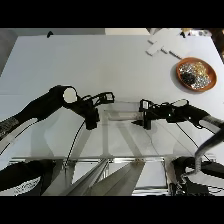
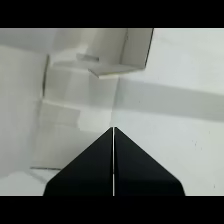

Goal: Fold the box and place the chain.

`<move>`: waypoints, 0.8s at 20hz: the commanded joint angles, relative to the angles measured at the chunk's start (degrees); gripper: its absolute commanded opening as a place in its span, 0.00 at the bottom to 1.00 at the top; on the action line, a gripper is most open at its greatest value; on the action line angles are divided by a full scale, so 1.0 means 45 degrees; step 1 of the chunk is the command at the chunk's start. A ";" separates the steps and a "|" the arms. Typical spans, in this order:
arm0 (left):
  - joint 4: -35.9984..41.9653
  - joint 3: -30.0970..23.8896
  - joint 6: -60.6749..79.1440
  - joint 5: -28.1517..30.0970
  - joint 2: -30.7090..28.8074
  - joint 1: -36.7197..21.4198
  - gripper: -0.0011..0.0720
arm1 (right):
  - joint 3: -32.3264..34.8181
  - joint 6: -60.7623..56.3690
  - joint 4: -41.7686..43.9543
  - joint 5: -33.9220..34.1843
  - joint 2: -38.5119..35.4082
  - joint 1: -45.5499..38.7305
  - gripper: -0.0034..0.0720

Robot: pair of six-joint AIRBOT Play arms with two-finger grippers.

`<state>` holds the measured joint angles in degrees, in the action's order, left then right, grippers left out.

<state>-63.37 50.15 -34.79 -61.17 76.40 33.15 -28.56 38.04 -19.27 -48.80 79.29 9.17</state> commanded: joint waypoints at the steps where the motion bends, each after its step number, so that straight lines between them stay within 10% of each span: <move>1: -0.0981 -0.0267 0.0194 -0.0287 -0.0019 -0.0223 0.03 | -0.0005 -0.0005 0.0005 -0.0005 0.0000 0.0000 0.65; 9: 0.0724 -0.0267 0.6343 0.0461 -0.0019 -0.0826 0.49 | -0.0005 -0.0005 0.0005 -0.0005 0.0000 0.0000 0.65; 16: 0.1593 -0.0262 0.7825 0.2084 0.0801 -0.0840 0.48 | -0.0005 -0.0005 0.0005 -0.0005 0.0000 0.0000 0.65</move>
<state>-57.52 48.97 -2.74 -54.41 78.04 29.41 -28.56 38.02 -19.27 -48.80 79.29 9.17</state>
